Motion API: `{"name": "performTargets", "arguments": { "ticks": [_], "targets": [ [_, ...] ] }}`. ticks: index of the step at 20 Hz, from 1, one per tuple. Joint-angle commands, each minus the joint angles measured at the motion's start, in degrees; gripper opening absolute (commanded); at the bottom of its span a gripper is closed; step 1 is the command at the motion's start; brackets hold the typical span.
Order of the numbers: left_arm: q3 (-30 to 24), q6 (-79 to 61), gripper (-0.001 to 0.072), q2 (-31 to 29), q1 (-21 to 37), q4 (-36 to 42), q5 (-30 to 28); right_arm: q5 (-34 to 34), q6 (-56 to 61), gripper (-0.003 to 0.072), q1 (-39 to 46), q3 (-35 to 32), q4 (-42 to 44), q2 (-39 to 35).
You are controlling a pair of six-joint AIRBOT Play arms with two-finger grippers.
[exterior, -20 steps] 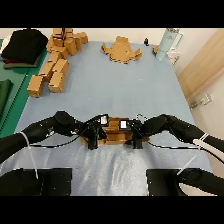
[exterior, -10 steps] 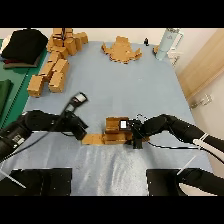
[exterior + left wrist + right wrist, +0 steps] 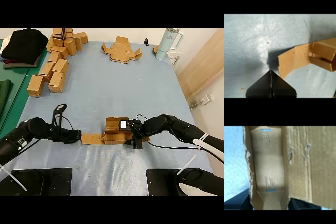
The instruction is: Fold the box.
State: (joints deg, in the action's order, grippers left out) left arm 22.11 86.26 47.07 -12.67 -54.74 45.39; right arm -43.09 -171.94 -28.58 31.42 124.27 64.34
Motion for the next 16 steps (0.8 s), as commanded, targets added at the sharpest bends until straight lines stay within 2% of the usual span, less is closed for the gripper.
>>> {"name": "performTargets", "arguments": {
  "ticks": [1,3,11,16],
  "targets": [
    [-1.1,2.4,0.001,3.5,-6.1,4.2,-7.7,0.0,0.0,0.0525,0.0,0.0,0.0,0.0],
    [-1.1,4.8,0.0011,5.1,-9.9,5.0,-12.2,0.0,0.0,0.0525,0.0,0.0,0.0,0.0],
    [-1.1,4.9,0.0011,7.3,-20.8,11.2,-22.9,0.0,0.0,0.0524,0.0,0.0,0.0,0.0],
    [0.4,4.7,0.0011,5.5,-21.3,12.3,-21.3,0.0,0.0,0.0524,0.0,0.0,0.0,0.0]
  ]
}}
